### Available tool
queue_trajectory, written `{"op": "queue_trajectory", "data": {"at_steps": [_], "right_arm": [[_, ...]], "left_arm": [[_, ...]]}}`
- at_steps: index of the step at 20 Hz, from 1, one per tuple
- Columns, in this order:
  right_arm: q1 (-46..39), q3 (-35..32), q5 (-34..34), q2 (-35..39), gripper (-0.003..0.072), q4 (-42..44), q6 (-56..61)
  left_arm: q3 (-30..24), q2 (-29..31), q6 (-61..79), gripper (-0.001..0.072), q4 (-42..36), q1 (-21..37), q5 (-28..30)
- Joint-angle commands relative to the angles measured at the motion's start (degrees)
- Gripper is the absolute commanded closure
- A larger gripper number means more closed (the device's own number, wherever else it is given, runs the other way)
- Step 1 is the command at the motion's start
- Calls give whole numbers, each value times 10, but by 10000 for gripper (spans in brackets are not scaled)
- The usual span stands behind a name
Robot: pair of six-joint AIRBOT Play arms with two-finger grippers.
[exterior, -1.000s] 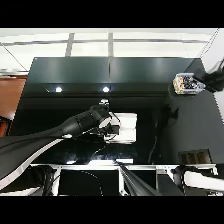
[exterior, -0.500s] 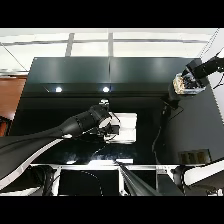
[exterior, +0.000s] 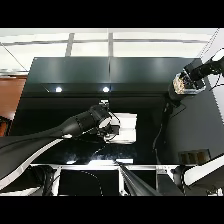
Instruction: Fold the box and place the chain.
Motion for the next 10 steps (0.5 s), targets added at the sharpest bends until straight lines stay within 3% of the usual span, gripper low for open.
{"op": "queue_trajectory", "data": {"at_steps": [1, 6, 7, 9, 10], "right_arm": [[1, 1, -22, -14, 116, 23, -3], [13, 1, -29, -30, 120, 43, -24], [13, 1, -28, -30, 261, 44, -27], [12, 1, -18, -29, 645, 56, -44], [8, 1, -10, -25, 682, 70, -71]], "left_arm": [[0, 0, 0, 682, 0, 0, 0], [0, 0, 0, 682, 0, 0, 0], [0, 0, 0, 682, 0, 0, 0], [0, 0, 0, 683, 0, 0, 0], [0, 0, 0, 682, 0, 0, 0]]}}
